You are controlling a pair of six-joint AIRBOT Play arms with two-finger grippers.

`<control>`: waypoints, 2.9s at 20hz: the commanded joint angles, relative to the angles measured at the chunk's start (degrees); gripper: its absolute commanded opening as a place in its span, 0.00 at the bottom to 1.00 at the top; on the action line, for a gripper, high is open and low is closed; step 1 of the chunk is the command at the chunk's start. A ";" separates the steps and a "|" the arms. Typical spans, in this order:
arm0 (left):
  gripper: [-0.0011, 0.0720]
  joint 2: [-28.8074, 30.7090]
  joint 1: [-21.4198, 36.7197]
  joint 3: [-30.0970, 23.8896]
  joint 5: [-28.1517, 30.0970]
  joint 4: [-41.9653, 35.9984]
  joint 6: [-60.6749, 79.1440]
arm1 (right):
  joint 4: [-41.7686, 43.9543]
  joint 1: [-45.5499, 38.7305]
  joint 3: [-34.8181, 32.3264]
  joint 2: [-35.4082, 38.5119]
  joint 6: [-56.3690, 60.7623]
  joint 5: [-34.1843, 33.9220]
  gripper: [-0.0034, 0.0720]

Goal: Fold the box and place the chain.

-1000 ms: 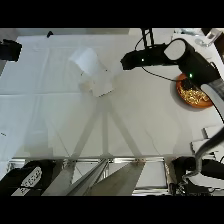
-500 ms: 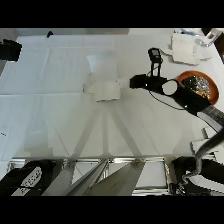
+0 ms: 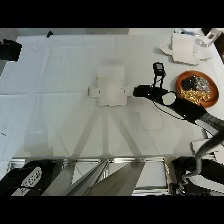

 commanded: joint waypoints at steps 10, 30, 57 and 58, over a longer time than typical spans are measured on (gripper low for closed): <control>0.97 0.02 0.00 0.04 0.02 0.02 0.00 | 0.17 0.02 -0.72 -0.20 -0.02 2.64 0.06; 0.96 -9.38 -11.69 0.33 -5.03 -13.14 11.23 | 0.17 0.04 -0.72 -0.20 -0.02 2.64 0.06; 0.92 -59.34 -20.20 32.98 -35.78 -35.17 25.03 | 0.17 0.04 -0.72 -0.20 -0.02 2.64 0.06; 0.79 -59.34 -20.31 32.98 -37.53 -36.24 26.21 | 0.17 0.04 -0.72 -0.20 0.00 2.64 0.06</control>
